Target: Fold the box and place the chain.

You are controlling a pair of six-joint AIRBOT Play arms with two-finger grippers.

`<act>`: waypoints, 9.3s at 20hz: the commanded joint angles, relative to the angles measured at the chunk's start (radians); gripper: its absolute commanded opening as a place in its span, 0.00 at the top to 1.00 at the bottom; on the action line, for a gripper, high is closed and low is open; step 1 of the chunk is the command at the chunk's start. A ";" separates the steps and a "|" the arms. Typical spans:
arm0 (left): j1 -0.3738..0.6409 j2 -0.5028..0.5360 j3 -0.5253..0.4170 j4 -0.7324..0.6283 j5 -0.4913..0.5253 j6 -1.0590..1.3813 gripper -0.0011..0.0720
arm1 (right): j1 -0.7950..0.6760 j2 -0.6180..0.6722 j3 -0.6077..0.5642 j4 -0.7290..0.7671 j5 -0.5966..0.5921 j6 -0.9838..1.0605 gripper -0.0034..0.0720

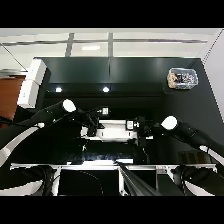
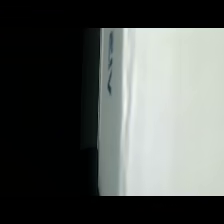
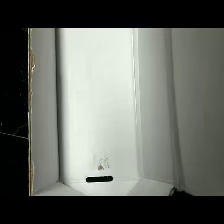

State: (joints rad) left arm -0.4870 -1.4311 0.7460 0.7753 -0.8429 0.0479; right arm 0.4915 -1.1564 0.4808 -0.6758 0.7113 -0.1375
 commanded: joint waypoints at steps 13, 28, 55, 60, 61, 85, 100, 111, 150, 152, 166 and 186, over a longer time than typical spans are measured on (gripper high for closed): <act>0.000 0.001 0.001 0.001 0.002 0.001 0.95 | -0.005 -0.012 -0.026 0.074 -0.037 -0.066 0.02; 0.004 0.018 0.008 0.002 -0.007 -0.003 0.95 | 0.003 -0.027 -0.025 0.069 -0.043 -0.061 0.23; 0.026 0.282 -0.195 -0.669 0.010 -0.459 0.94 | 0.003 -0.027 -0.025 0.070 -0.047 -0.058 0.23; 0.026 0.269 -0.195 -0.711 0.149 -0.414 0.95 | 0.003 -0.027 -0.025 0.070 -0.047 -0.058 0.23; 0.024 0.268 -0.195 -0.705 0.193 -0.414 0.95 | 0.003 -0.027 -0.025 0.070 -0.047 -0.058 0.23; 0.222 0.508 -0.122 0.100 -0.027 -0.771 0.95 | 0.003 -0.027 -0.026 0.069 -0.046 -0.058 0.55; 0.182 0.570 -0.287 0.043 -0.014 -0.148 0.05 | 0.003 -0.027 -0.025 0.070 -0.047 -0.058 0.55; -0.011 0.378 -0.287 -0.030 0.156 -0.071 0.08 | 0.003 -0.027 -0.025 0.070 -0.047 -0.058 0.55; -0.087 0.285 -0.287 -0.335 0.218 -0.021 0.65 | 0.003 -0.027 -0.026 0.070 -0.047 -0.058 0.55; -0.087 0.285 -0.287 -0.335 0.218 -0.021 0.44 | 0.003 -0.027 -0.025 0.070 -0.047 -0.058 0.55; 0.084 0.428 -0.286 -0.245 -0.004 -0.200 0.95 | 0.003 -0.027 -0.026 0.070 -0.048 -0.058 0.55; 0.531 0.201 -0.317 -0.149 -0.257 -1.186 0.95 | 0.003 -0.027 -0.026 0.071 -0.050 -0.056 0.55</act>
State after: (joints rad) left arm 0.1055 -1.1450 0.4225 0.6903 -1.1160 -1.1847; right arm 0.4938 -1.1835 0.4557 -0.6056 0.6624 -0.1947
